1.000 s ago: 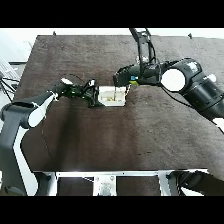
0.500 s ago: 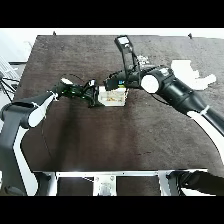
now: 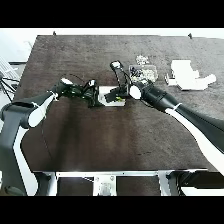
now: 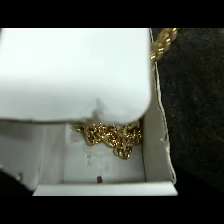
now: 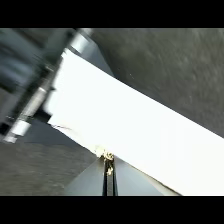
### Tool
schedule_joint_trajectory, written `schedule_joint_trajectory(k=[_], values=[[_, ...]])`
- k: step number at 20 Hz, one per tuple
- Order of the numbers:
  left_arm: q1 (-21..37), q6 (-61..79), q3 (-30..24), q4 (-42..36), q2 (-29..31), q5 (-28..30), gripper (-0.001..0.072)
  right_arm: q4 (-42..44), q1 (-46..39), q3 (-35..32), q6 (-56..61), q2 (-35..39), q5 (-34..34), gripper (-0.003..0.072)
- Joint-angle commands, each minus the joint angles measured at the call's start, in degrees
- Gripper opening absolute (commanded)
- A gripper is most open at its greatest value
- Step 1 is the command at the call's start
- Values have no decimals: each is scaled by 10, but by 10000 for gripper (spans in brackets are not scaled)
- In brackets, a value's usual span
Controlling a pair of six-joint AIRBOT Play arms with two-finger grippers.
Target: Fold the box and place the chain.
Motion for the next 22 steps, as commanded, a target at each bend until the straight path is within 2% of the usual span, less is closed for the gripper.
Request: schedule_joint_trajectory(k=[1,6,9,12,13,14,19,22], values=[[0,0,0,0,0,0,532,0,-17,-9,0,-16,-17,160],[0,0,0,0,0,0,531,0,-42,0,0,12,-10,178],[0,0,0,0,0,0,531,-47,-57,0,0,74,28,308],[0,0,0,0,0,0,532,-87,-103,-4,0,118,32,309],[0,0,0,0,0,0,532,-85,-127,-7,1,117,22,361],[0,0,0,0,0,0,532,-81,-151,-15,8,108,-2,441],[0,0,0,0,0,0,532,36,-223,-27,-17,-33,-108,435],[0,0,0,0,0,0,532,144,-220,21,-103,-116,-121,439]])
